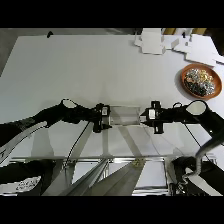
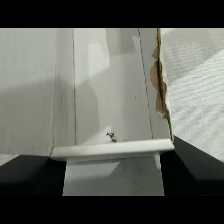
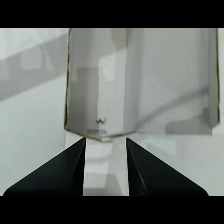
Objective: Fold the box and place the chain.
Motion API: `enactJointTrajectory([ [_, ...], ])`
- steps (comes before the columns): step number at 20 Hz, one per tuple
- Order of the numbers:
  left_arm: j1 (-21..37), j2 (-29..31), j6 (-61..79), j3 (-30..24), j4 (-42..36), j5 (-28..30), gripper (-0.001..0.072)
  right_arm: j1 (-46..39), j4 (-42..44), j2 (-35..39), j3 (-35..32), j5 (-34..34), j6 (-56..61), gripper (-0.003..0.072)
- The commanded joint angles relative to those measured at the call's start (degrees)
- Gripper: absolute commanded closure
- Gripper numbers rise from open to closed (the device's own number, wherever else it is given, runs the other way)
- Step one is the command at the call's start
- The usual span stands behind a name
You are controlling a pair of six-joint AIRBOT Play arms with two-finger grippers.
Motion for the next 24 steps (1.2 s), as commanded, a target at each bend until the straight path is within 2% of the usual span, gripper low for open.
enactJointTrajectory([
  [1,0.0,0.0,0.0,0.0,0.0,0.0,0.0559,-2.1,0.3,-0.1,0.0,0.0,0.4,0.0462],
  [7,0.0,0.0,0.0,0.0,0.0,-0.2,0.0559,-4.3,0.2,-4.0,0.0,1.2,1.7,0.0464],
  [12,0.0,0.0,0.0,0.0,0.0,-0.2,0.0559,-4.2,4.0,-8.0,0.0,2.9,1.4,0.047],
  [13,0.0,0.0,0.0,0.0,0.0,-0.2,0.0559,-4.2,4.7,-8.3,0.0,2.8,1.2,0.0507],
  [14,0.0,0.0,0.0,0.0,0.0,-0.2,0.0559,-4.2,5.6,-8.5,0.0,2.8,0.5,0.0513],
  [20,0.0,0.0,0.0,0.0,0.0,-0.2,0.0559,-3.9,7.5,-8.5,0.0,2.7,-1.4,0.0513],
  [24,0.0,0.0,0.0,0.0,0.0,-0.2,0.0559,-0.2,6.8,-9.6,-0.1,0.6,-1.3,0.0513],
])
